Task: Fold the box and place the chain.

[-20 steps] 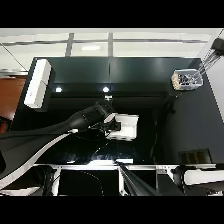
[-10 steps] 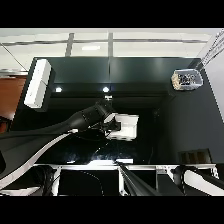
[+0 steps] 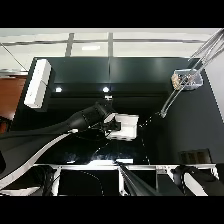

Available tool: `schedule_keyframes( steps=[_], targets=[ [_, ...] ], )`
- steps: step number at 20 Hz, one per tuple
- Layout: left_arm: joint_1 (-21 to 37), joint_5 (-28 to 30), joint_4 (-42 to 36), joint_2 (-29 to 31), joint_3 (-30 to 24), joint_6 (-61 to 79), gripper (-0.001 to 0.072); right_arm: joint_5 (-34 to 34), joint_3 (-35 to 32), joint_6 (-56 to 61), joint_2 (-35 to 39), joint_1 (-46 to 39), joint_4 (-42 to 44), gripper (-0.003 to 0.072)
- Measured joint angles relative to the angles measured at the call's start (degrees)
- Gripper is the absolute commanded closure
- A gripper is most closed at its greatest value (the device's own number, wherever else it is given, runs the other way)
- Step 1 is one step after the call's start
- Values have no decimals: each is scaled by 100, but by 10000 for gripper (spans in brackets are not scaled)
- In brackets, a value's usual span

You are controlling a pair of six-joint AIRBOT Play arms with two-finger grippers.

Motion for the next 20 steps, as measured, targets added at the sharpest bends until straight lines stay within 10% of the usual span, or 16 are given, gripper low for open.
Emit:
schedule_keyframes(
  steps=[8,20],
  targets=[
    [2,4,0,0,0,0,680,581,-1773,-369,278,1202,682,648],
    [2,4,0,0,0,0,680,-597,-3556,-501,-192,2726,1451,647]
  ],
)
